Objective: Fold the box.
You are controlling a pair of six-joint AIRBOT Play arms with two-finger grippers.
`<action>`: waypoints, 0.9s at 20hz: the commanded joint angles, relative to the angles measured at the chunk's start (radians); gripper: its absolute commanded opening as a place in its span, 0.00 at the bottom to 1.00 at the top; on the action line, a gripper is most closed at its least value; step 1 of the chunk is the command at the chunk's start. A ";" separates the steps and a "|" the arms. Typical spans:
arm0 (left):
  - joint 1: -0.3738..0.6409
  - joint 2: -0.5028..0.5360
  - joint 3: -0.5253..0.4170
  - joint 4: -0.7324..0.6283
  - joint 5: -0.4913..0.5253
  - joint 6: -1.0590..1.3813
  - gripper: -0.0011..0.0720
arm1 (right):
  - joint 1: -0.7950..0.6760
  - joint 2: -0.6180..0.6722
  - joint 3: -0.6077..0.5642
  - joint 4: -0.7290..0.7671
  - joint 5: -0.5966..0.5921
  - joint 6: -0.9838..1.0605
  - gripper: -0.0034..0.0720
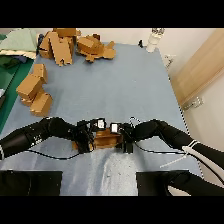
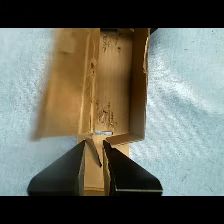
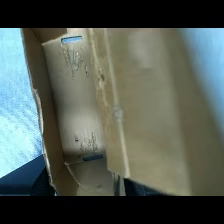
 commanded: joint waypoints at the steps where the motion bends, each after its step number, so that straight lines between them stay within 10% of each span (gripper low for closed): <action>1: 0.000 -0.001 0.000 -0.001 -0.007 -0.001 0.24 | 0.001 0.000 0.000 0.002 0.003 0.001 0.76; 6: 0.002 -0.001 0.000 0.000 0.026 -0.008 0.28 | 0.001 0.000 0.000 0.002 0.003 0.001 0.76; 8: 0.002 -0.001 0.000 0.000 0.030 -0.008 0.62 | 0.001 0.000 0.000 0.002 0.003 0.001 0.76; 18: 0.002 -0.001 0.000 0.000 0.058 -0.009 0.61 | 0.001 0.000 0.000 0.002 -0.001 0.017 0.79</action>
